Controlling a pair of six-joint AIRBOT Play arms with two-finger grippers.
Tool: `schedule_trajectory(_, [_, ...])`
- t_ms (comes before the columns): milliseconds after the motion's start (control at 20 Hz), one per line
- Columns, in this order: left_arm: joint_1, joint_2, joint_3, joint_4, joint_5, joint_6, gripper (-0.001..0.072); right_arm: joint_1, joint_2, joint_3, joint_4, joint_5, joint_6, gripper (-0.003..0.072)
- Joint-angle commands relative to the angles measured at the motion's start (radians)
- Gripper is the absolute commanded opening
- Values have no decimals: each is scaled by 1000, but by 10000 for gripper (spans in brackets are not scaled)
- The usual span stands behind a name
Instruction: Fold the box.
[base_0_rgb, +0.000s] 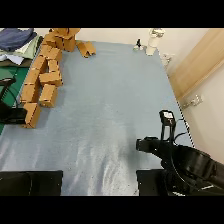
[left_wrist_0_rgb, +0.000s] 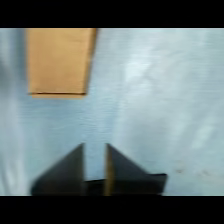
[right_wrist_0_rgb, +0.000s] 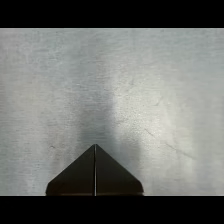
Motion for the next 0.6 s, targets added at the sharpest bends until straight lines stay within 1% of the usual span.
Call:
schedule_trajectory(0, [-153,-1,32,-200,55,-34,11,-109,-157,104,85,50,-213,3])
schedule_trajectory(150, [-377,-18,32,-208,220,-107,11,-299,-392,290,215,56,-495,3])
schedule_trajectory(250, [-494,-63,32,-209,299,-180,11,-408,-565,420,335,54,-677,3])
schedule_trajectory(350, [-577,-129,32,-209,346,-224,11,-467,-722,537,422,44,-785,3])
schedule_trajectory(450, [-636,-194,32,-210,373,-234,11,-475,-844,623,432,24,-805,3])
schedule_trajectory(550, [-676,-239,32,-210,408,-245,11,-475,-928,680,442,23,-830,3])
